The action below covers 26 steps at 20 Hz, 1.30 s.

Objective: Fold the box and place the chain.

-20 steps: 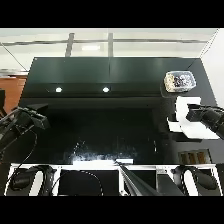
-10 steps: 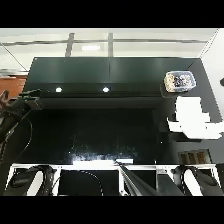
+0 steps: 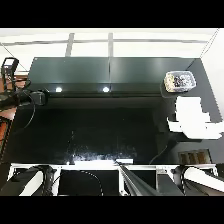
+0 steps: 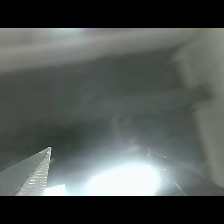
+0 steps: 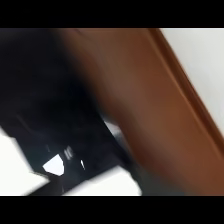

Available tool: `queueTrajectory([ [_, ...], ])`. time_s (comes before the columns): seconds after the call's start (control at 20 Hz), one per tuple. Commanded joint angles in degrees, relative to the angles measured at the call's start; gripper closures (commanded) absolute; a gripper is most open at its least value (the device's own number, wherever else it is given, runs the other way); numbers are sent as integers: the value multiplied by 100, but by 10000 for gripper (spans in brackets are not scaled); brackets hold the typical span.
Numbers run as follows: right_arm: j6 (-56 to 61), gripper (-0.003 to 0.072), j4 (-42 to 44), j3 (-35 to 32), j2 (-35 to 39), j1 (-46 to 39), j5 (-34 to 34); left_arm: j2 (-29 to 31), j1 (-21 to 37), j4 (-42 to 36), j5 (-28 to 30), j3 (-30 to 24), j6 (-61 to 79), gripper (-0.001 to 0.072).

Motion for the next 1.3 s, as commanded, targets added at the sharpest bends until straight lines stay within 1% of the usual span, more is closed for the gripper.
queueTrajectory([
  [0.0,234,0,55,240,-337,-992,894,-142,11,1248,-612,275,-774,-1],
  [0.15,-1038,1,1178,240,-566,-1631,1134,-146,11,1141,-713,275,-772,-1],
  [0.35,-2618,3,2175,240,-1115,-1908,1705,-149,9,1102,-697,273,-772,0],
  [0.6,-3493,4,2815,304,-1733,-1775,1696,-151,7,1102,-695,269,-772,0],
  [0.75,-3814,4,2822,479,-1969,-1646,1668,-151,-9,1067,-680,269,-774,0],
  [0.9,-4249,5,2771,479,-1969,-1484,1633,-151,-15,787,-658,269,-772,0],
  [0.95,-4328,70,2747,479,-1969,-1436,1617,-151,-15,778,-658,269,-772,0],
  [1.0,-4339,240,2752,479,-1969,-1394,1620,-151,-15,780,-658,269,-772,0],
  [1.05,-4341,252,2752,479,-1969,-1355,1646,-151,-13,782,-658,269,-772,0],
  [1.1,-4341,338,2754,479,-1969,-1329,1731,-151,-11,780,-658,269,-772,0],
  [1.15,-4339,497,2752,479,-1969,-1318,1851,-151,-11,780,-660,269,-772,0],
  [1.2,-4334,571,2754,479,-1969,-1320,1998,-151,-11,780,-660,269,-772,0],
  [1.25,-4323,569,2756,479,-1967,-1320,2151,-151,-11,780,-660,269,-769,0],
])
